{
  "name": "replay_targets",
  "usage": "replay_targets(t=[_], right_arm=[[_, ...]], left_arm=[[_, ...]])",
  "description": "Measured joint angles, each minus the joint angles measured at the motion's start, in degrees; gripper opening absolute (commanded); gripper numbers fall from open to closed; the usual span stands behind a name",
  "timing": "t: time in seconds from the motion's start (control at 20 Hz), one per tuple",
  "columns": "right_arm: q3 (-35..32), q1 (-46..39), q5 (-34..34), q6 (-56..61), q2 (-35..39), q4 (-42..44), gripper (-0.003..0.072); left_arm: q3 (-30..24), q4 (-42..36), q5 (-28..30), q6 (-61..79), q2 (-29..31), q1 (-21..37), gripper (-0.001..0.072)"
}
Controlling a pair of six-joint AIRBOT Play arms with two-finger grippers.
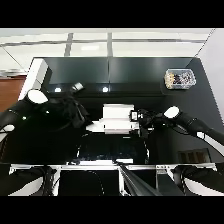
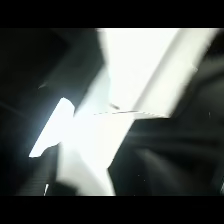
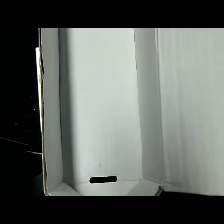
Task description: Fold the box and place the chain.
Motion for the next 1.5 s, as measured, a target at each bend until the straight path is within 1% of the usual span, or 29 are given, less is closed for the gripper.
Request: replay_targets(t=[0.2,0.3,0.4,0.5,0.55,0.6,0.65,0.75,0.95,1.1,1.15,1.2,1.5], right_arm=[[0.0,0.0,0.0,0.0,0.0,0.0,0.0422],[0.0,0.0,0.0,0.0,0.0,0.0,0.0422],[0.0,0.0,0.0,0.0,0.0,0.0,0.0422],[0.0,0.0,0.0,0.0,0.0,0.0,0.0422],[0.0,0.0,0.0,0.0,0.0,0.0,0.0422],[0.0,0.0,0.0,0.0,0.0,0.0,0.0422],[0.0,0.0,0.0,0.0,0.0,0.0,0.0422],[0.0,0.0,0.0,0.0,0.0,0.0,0.0422],[0.0,0.0,0.0,0.0,0.0,0.0,0.0422],[0.0,0.0,0.0,0.0,0.0,0.0,0.0422],[0.0,0.0,0.0,0.0,0.0,0.0,0.0422],[0.0,0.0,0.0,0.0,0.0,0.0,0.0422],[0.0,0.0,0.0,0.0,0.0,0.0,0.0422]], left_arm=[[-0.4,4.5,8.8,8.0,0.1,-7.9,0.0709],[-0.4,5.7,10.5,11.7,-0.5,-10.0,0.0706],[-0.4,6.1,10.8,14.8,-1.7,-11.1,0.0688],[-0.4,4.0,10.4,18.0,-3.0,-11.7,0.0683],[-0.4,2.5,10.4,19.3,-3.7,-11.9,0.0653],[-0.4,1.8,10.4,20.3,-4.3,-12.0,0.058],[-0.4,1.4,10.4,21.1,-5.0,-12.1,0.0492],[-0.4,1.3,10.5,22.0,-6.0,-12.2,0.0242],[-0.4,1.2,10.4,22.7,-6.8,-12.3,0.022],[-0.4,1.0,10.4,22.7,-7.1,-12.3,0.0218],[-0.4,0.9,10.4,22.8,-7.2,-12.3,0.02],[-0.4,0.8,10.5,22.8,-7.3,-12.3,0.0157],[-0.4,-1.1,12.0,22.9,-7.6,-12.7,0.0158]])
